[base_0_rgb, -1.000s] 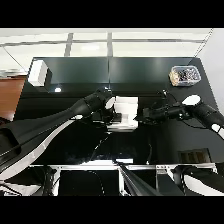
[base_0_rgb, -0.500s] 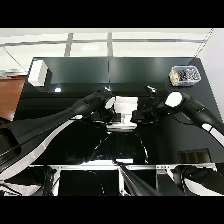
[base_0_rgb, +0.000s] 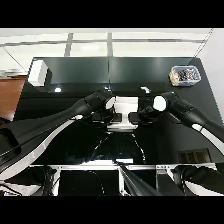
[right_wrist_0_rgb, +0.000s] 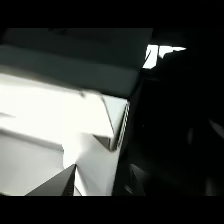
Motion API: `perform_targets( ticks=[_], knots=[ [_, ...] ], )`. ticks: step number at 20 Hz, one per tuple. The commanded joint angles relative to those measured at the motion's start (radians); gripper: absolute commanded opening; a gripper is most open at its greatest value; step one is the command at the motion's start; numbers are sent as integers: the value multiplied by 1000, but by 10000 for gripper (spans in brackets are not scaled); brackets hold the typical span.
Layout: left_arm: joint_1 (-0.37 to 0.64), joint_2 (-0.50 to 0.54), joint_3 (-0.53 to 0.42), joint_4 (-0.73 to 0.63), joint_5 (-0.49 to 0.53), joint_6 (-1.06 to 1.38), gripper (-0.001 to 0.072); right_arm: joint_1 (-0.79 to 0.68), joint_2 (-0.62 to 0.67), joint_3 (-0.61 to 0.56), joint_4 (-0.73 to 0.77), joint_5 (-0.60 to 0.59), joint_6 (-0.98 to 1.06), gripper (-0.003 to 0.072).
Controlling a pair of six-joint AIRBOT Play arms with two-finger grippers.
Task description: Fold the box and place the chain.
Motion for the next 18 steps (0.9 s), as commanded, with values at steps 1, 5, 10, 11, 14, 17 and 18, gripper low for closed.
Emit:
perform_targets(
  ticks=[1, 5, 10, 11, 14, 17, 18],
  knots=[
    [0, 0, 0, 2, 0, 2, 28, 54, -64, 82, -114, 80, 111, 374],
    [0, 0, 0, 2, -1, 2, 28, 79, -138, 161, -125, 160, 154, 373],
    [0, 0, 0, 2, -1, 2, 28, 80, -151, 168, -122, 174, 183, 290],
    [0, 0, 0, 2, -1, 2, 28, 80, -151, 168, -122, 174, 183, 243],
    [0, 0, 0, 1, -1, 2, 28, 80, -151, 168, -117, 174, 183, 240],
    [0, 0, 0, 1, -1, 2, 28, 80, -151, 168, -117, 179, 181, 165],
    [0, 0, 0, 2, 0, 2, 28, 80, -151, 168, -117, 180, 181, 165]
  ],
)
